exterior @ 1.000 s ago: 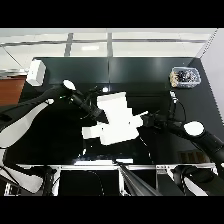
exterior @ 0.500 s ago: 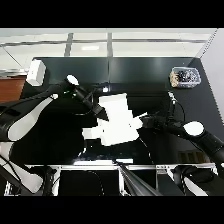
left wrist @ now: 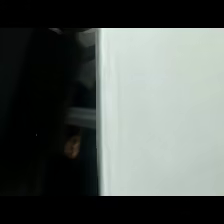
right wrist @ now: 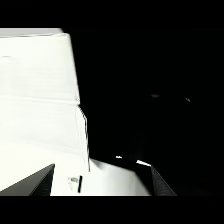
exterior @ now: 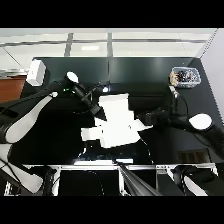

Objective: Fold the box and place the chain.

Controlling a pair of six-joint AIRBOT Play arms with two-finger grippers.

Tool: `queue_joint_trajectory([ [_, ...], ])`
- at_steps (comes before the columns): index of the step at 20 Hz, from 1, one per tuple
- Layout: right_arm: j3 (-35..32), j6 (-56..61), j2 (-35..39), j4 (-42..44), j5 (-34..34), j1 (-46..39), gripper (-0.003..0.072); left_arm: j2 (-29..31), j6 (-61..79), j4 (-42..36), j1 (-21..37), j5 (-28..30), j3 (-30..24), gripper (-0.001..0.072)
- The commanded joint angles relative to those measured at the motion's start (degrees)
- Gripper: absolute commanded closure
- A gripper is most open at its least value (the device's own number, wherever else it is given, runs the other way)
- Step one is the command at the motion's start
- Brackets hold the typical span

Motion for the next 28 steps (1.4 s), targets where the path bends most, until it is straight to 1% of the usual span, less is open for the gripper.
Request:
queue_joint_trajectory([
  [1, 9.99, -5.62, 0.04, -16.98, 15.37, -3.13, -0.0016, 8.48, 3.37, 3.74, -1.95, 7.5, -2.69, 0.0689],
  [2, 11.69, -9.07, 0.04, -19.89, 16.59, -3.13, -0.0016, 11.91, 8.76, 1.49, -2.86, 12.28, -5.77, 0.0688],
  [3, 12.11, -12.02, 0.04, -20.57, 16.46, -3.13, -0.0016, 14.38, 14.95, 0.2, -3.8, 17.09, -8.96, 0.0687],
  [4, 11.96, -15.78, -0.11, -20.59, 16.24, -2.99, -0.0016, 15.87, 19.3, 0.37, -4.94, 22.4, -11.82, 0.0686],
  [5, 11.61, -19.06, -0.17, -20.72, 16.06, -2.82, -0.0016, 16.13, 21.88, 0.52, -5.79, 25.53, -13.66, 0.0686],
  [7, 10.49, -23.56, -0.17, -20.63, 15.85, -2.16, -0.0016, 15.08, 26.95, 1.03, -7.15, 27.41, -14.99, 0.0687],
  [9, 8.63, -26.62, -0.17, -20.65, 15.37, -1.09, -0.0016, 13.49, 27.41, 2.82, -8.57, 30.21, -15.02, 0.0687],
  [12, 4.63, -30.62, -0.17, -20.63, 13.77, 1.6, -0.0016, 11.58, 27.8, 3.37, -10.62, 34.84, -15.02, 0.0687],
  [14, 2.16, -32.52, -0.17, -20.63, 13.0, 3.21, -0.0016, 11.43, 28.65, 4.68, -11.37, 35.93, -15.02, 0.0687],
  [18, -1.09, -36.96, -0.2, -20.63, 10.62, 6.56, -0.0016, 10.97, 28.89, 8.39, -11.37, 35.82, -15.02, 0.0683],
  [21, -2.75, -38.84, -0.2, -20.63, 8.59, 9.6, -0.0016, 10.67, 28.89, 8.13, -11.34, 36.35, -14.88, 0.0683],
  [24, -3.61, -40.02, -0.37, -20.61, 8.52, 12.33, -0.0016, 10.64, 28.89, 7.98, -11.37, 36.35, -14.88, 0.0683],
  [25, -3.8, -40.11, -0.74, -20.41, 7.61, 13.29, -0.0016, 10.64, 28.89, 8.0, -11.37, 36.37, -14.88, 0.0683],
  [28, -5.11, -41.4, -2.78, -15.52, 0.37, 16.65, -0.0016, 10.64, 28.89, 8.0, -11.37, 36.39, -14.88, 0.0683],
])
